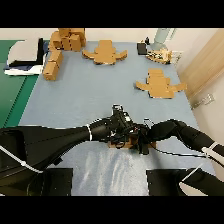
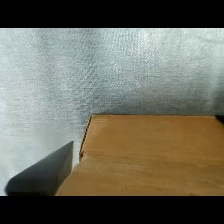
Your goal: Fold the box.
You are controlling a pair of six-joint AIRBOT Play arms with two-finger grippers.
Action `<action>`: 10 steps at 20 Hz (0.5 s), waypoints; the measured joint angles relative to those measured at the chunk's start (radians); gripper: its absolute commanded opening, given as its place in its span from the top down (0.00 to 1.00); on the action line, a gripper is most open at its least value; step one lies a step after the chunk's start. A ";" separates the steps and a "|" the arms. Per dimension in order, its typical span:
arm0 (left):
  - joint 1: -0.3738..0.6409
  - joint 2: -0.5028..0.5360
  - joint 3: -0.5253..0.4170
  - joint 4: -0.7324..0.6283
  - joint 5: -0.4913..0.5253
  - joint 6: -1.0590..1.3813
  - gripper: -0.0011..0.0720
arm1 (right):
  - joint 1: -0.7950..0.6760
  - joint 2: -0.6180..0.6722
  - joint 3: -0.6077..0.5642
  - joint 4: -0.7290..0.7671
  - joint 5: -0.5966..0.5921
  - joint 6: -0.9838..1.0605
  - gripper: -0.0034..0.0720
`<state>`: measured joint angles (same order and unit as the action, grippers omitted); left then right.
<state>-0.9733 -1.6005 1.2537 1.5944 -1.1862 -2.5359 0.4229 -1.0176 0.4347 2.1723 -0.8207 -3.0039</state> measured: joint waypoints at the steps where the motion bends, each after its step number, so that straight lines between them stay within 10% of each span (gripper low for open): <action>1: 0.000 0.000 0.000 0.002 -0.004 0.000 0.50 | 0.000 0.000 0.000 0.000 0.000 0.000 0.34; 2: 0.000 0.000 0.000 0.005 -0.009 -0.001 0.50 | 0.000 0.000 0.000 0.000 0.000 0.000 0.34; 5: 0.000 -0.001 0.000 0.018 -0.015 -0.008 0.96 | 0.000 0.000 0.000 0.000 0.000 0.001 0.34; 10: 0.002 -0.001 0.000 0.026 -0.016 -0.018 0.96 | 0.000 0.000 0.000 0.000 0.000 0.003 0.34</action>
<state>-0.9718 -1.6012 1.2541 1.6199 -1.2022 -2.5542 0.4229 -1.0176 0.4347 2.1723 -0.8204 -3.0009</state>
